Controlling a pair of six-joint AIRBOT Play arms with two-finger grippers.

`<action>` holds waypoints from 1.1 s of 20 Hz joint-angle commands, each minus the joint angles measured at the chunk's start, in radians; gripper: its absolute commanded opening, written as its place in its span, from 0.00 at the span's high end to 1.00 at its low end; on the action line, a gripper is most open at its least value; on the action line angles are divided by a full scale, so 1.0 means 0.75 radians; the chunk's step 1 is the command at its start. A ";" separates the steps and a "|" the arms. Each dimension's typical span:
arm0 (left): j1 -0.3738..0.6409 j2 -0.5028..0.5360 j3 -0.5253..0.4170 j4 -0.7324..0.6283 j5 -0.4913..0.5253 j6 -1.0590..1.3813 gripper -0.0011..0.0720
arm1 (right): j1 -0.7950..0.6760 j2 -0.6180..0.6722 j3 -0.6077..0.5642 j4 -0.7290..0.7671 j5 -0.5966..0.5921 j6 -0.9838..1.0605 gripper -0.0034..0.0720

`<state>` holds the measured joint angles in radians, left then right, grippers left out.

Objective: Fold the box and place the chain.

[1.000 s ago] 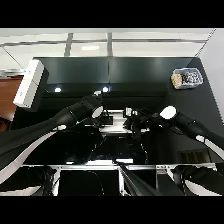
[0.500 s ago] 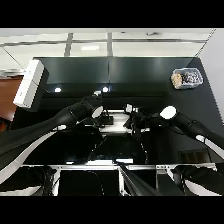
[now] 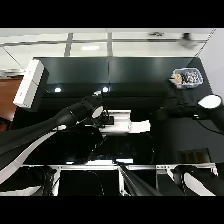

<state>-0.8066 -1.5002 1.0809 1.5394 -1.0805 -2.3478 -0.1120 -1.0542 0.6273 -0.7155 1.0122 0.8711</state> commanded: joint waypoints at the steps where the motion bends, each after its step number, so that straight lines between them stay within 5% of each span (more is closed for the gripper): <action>1: 0.001 0.000 -0.001 -0.002 -0.002 -0.001 0.95 | -0.329 -0.032 -0.130 -0.004 -0.015 0.400 0.94; 5: 0.001 0.000 -0.001 -0.005 -0.002 -0.001 0.95 | -0.248 -0.267 -0.173 0.070 0.175 0.253 0.94; 8: 0.001 0.000 -0.001 -0.005 -0.003 -0.001 0.95 | -0.065 -0.406 -0.169 0.261 0.156 0.084 0.94; 15: 0.001 0.000 -0.001 -0.005 -0.002 -0.001 0.95 | 0.184 -0.453 -0.027 0.337 0.188 -0.013 0.93; 16: 0.001 0.000 -0.001 -0.005 -0.002 -0.001 0.95 | 0.188 -0.453 0.003 0.333 0.233 -0.016 0.88; 18: 0.001 0.000 -0.001 -0.005 -0.002 -0.001 0.95 | 0.188 -0.453 0.058 0.333 0.312 -0.016 0.17; 19: 0.001 0.000 -0.001 -0.005 -0.002 -0.001 0.95 | 0.188 -0.453 0.084 0.335 0.336 -0.016 0.11; 22: 0.001 0.000 -0.001 -0.005 -0.002 -0.001 0.95 | 0.195 -0.453 0.128 0.348 0.384 -0.016 0.12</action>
<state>-0.8066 -1.5002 1.0809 1.5360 -1.0824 -2.3486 0.0246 -1.3926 0.6861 -0.4660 1.2469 0.8635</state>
